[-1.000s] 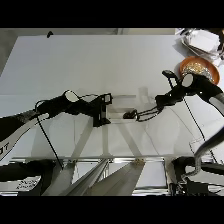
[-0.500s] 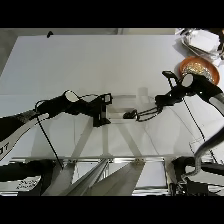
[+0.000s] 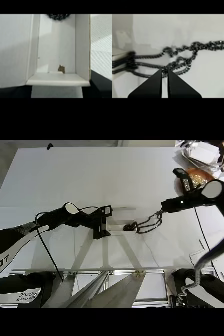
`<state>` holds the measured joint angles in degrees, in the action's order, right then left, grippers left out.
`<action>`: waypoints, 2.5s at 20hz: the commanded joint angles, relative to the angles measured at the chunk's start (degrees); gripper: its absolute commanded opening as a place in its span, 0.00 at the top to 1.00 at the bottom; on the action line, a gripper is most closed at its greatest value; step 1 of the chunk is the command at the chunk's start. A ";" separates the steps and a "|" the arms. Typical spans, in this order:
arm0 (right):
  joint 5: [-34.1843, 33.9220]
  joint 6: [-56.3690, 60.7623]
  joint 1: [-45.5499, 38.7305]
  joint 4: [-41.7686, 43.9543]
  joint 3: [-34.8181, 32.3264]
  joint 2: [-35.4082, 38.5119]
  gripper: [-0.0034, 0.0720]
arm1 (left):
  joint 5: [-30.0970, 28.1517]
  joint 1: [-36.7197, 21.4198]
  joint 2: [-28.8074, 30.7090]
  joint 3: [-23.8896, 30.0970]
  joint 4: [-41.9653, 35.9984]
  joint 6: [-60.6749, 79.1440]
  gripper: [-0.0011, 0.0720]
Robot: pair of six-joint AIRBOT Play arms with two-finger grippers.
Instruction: Fold the box and place the chain.
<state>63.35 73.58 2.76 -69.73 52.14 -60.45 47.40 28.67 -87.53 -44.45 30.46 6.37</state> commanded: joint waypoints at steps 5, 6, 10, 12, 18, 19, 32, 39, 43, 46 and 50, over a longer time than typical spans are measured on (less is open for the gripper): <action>3.32 -5.46 0.02 10.78 0.07 19.47 0.94 | 0.00 0.00 -0.02 0.02 0.02 0.02 0.39; 3.50 -6.88 0.02 13.62 0.07 21.40 0.94 | 0.00 0.00 -0.02 0.02 0.02 0.02 0.39; 3.50 -15.93 0.02 29.70 0.07 27.61 0.94 | 0.00 0.00 -0.02 0.02 0.02 0.02 0.39; 3.52 -20.02 0.02 37.88 0.07 28.70 0.94 | 0.00 0.00 0.00 0.02 0.02 0.02 0.39; 1.22 -28.41 0.04 53.00 0.07 28.74 0.94 | 0.00 0.00 -0.02 0.02 0.02 0.02 0.39; 0.37 -30.42 0.02 56.11 0.07 28.72 0.94 | 0.00 0.00 0.00 0.02 0.02 0.02 0.39; -5.57 -34.45 17.33 31.36 0.02 7.06 0.94 | 0.00 0.00 -0.02 0.02 0.02 0.02 0.39; -2.51 -29.99 19.78 27.71 -0.04 -6.01 0.94 | 0.00 0.00 0.00 0.02 0.02 0.02 0.39; -2.56 -28.81 19.80 27.30 -1.70 -9.79 0.94 | 0.00 0.00 -0.02 0.02 0.02 0.02 0.39; -2.58 -28.39 19.80 27.28 -3.80 -12.83 0.93 | 0.00 0.00 0.00 0.02 0.02 0.02 0.39; -2.78 -26.82 19.78 26.67 -4.35 -14.43 0.68 | 0.00 0.00 -0.02 0.02 0.02 0.02 0.39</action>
<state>60.58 45.52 22.48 -42.50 48.38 -73.54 47.40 28.67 -87.53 -44.45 30.48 6.37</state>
